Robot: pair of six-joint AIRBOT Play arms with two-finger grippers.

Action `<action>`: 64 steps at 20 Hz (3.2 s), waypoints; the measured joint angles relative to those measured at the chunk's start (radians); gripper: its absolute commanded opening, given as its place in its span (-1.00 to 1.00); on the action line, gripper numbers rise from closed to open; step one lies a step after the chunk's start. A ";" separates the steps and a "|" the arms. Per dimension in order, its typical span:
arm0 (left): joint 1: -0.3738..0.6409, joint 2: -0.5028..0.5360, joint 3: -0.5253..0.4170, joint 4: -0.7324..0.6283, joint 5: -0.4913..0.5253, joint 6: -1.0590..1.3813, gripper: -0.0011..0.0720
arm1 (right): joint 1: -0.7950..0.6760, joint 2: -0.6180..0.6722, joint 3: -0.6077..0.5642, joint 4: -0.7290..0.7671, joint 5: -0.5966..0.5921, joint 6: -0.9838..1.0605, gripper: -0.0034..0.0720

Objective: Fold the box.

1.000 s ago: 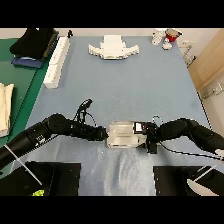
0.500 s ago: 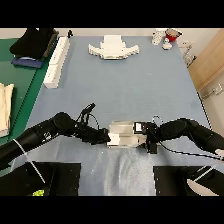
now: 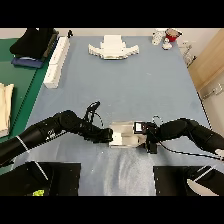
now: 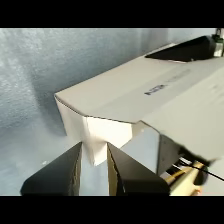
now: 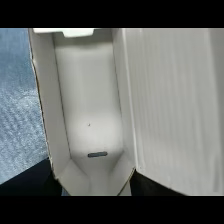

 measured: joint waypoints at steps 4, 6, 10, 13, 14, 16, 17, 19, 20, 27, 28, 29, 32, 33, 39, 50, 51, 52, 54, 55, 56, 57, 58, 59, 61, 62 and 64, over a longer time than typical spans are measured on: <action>-0.089 -0.045 0.082 0.225 -0.011 -0.255 -0.31 | 0.000 0.000 0.000 0.000 0.000 0.000 0.39; -0.135 -0.084 0.133 0.323 -0.044 -0.365 -0.31 | 0.000 0.000 0.000 0.000 0.000 0.000 0.39; -0.220 -0.171 0.246 0.486 -0.140 -0.541 -0.30 | 0.000 0.000 0.000 0.000 0.000 0.000 0.39; -0.266 -0.235 0.317 0.547 -0.203 -0.623 -0.31 | 0.000 0.000 0.000 0.000 0.000 0.000 0.39; -0.280 -0.257 0.338 0.562 -0.224 -0.644 -0.30 | 0.000 0.000 0.000 0.000 0.000 0.000 0.39; -0.300 -0.298 0.374 0.579 -0.260 -0.680 -0.31 | 0.000 0.000 0.000 0.000 0.000 0.000 0.39; -0.308 -0.317 0.390 0.587 -0.274 -0.697 -0.31 | 0.000 0.000 0.000 0.000 0.000 0.000 0.39; -0.320 -0.354 0.416 0.603 -0.297 -0.731 -0.31 | 0.000 0.000 0.000 0.000 0.000 0.000 0.39; -0.323 -0.370 0.425 0.610 -0.306 -0.750 -0.30 | 0.000 0.000 0.000 0.000 0.000 0.000 0.39; -0.332 -0.432 0.451 0.644 -0.330 -0.823 -0.31 | 0.000 0.000 0.000 0.000 0.000 0.000 0.39; -0.332 -0.435 0.452 0.654 -0.331 -0.832 -0.55 | 0.000 0.000 0.000 0.000 0.000 0.000 0.39; -0.332 -0.437 0.454 0.664 -0.334 -0.840 -0.92 | 0.000 0.000 0.000 0.000 0.000 0.001 0.39; -0.333 -0.440 0.456 0.681 -0.339 -0.856 -0.94 | 0.000 0.000 0.000 0.000 0.000 0.001 0.39; -0.333 -0.441 0.457 0.683 -0.339 -0.858 -0.94 | 0.000 0.000 0.000 0.000 0.000 0.000 0.39; -0.333 -0.442 0.457 0.687 -0.324 -0.865 0.59 | 0.000 0.000 0.000 0.000 0.000 0.000 0.39; -0.333 -0.442 0.457 0.674 -0.302 -0.867 -0.93 | 0.000 0.000 0.000 0.000 0.000 0.000 0.39; -0.333 -0.442 0.457 0.677 -0.312 -0.866 -0.94 | 0.000 0.000 0.000 0.000 0.000 0.000 0.39; -0.333 -0.442 0.457 0.682 -0.314 -0.866 -0.94 | 0.000 0.000 0.000 -0.001 0.000 0.001 0.39; -0.333 -0.442 0.457 0.682 -0.306 -0.865 -0.94 | 0.000 0.000 0.000 -0.003 0.000 0.001 0.39; -0.333 -0.442 0.457 0.682 -0.304 -0.865 -0.93 | 0.000 0.000 0.000 -0.003 0.000 0.001 0.39; -0.333 -0.442 0.457 0.681 -0.301 -0.865 -0.87 | 0.000 0.000 0.000 -0.003 0.000 0.001 0.39; -0.333 -0.442 0.457 0.681 -0.298 -0.863 -0.01 | 0.000 0.000 0.000 -0.003 0.000 0.001 0.39; -0.333 -0.442 0.457 0.676 -0.279 -0.864 0.81 | 0.000 0.000 0.000 -0.002 0.000 0.001 0.39; -0.334 -0.442 0.458 0.669 -0.264 -0.862 0.82 | 0.001 0.000 0.000 0.000 0.000 0.000 0.39; -0.335 -0.441 0.458 0.669 -0.281 -0.861 0.82 | 0.001 0.000 0.000 0.001 0.000 -0.001 0.39; -0.334 -0.439 0.459 0.670 -0.278 -0.857 0.82 | 0.001 0.000 0.000 0.001 0.000 -0.001 0.39; -0.335 -0.422 0.467 0.664 -0.292 -0.835 0.82 | 0.001 0.000 0.000 0.001 0.000 -0.001 0.39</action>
